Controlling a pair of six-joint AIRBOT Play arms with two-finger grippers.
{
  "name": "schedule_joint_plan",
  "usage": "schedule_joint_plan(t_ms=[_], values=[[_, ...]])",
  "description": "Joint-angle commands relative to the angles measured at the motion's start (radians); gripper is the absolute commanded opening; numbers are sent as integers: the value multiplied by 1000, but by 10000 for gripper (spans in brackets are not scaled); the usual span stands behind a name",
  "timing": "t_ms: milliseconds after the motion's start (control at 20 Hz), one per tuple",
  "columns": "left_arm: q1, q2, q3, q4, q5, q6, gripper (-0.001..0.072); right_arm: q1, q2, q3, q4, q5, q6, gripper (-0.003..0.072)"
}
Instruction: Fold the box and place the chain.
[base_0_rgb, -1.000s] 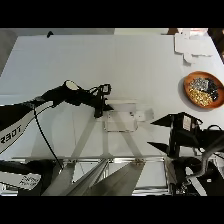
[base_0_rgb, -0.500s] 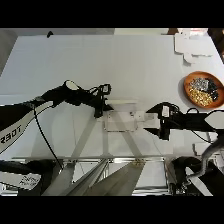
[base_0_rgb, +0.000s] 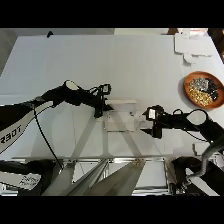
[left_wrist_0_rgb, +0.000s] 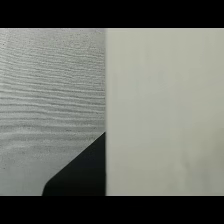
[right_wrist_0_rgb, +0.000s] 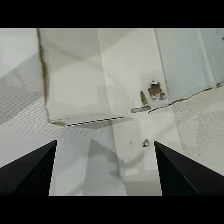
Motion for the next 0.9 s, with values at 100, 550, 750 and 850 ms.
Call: schedule_joint_plan(t_ms=[100, 550, 750, 850], values=[[0, 1, 1, 0, 0, 0, 23, 3, -113, -3, 71, -78, -130, 667], [0, 1, 1, 0, 0, 0, 23, 80, -195, -3, 161, -102, -170, 667], [0, 1, 1, 0, 0, 0, 23, 82, -195, -3, 246, -195, -106, 667], [0, 1, 1, 0, 0, 0, 23, 82, -194, -3, 246, -207, -93, 667]])
